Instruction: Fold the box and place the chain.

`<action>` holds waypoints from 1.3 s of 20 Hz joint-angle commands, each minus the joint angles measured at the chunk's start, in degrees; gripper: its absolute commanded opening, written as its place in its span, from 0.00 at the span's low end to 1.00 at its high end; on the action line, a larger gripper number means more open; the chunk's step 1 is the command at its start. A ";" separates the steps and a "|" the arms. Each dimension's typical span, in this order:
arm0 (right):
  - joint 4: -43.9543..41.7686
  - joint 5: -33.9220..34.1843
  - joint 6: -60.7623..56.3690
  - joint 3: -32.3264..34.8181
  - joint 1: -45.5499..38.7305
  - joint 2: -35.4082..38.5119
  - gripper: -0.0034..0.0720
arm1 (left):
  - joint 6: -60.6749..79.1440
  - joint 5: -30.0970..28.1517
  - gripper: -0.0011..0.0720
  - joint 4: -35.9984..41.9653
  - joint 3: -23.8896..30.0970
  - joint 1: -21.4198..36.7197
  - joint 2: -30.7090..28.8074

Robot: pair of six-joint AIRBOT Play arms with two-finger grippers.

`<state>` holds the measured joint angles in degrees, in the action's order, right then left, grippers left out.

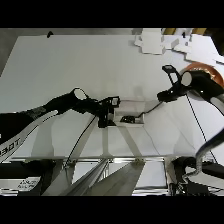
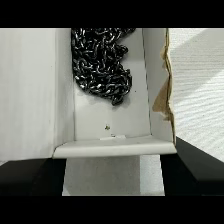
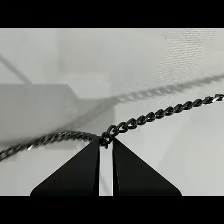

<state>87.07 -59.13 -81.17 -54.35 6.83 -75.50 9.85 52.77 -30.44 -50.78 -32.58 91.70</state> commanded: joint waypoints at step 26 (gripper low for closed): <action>-15.34 1.75 -2.03 0.44 30.12 20.48 0.07 | 0.02 -0.02 0.47 -0.02 -0.02 -0.02 0.00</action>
<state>67.44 -58.83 -82.72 -53.98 36.32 -51.29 9.87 52.77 -30.44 -50.78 -32.58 91.70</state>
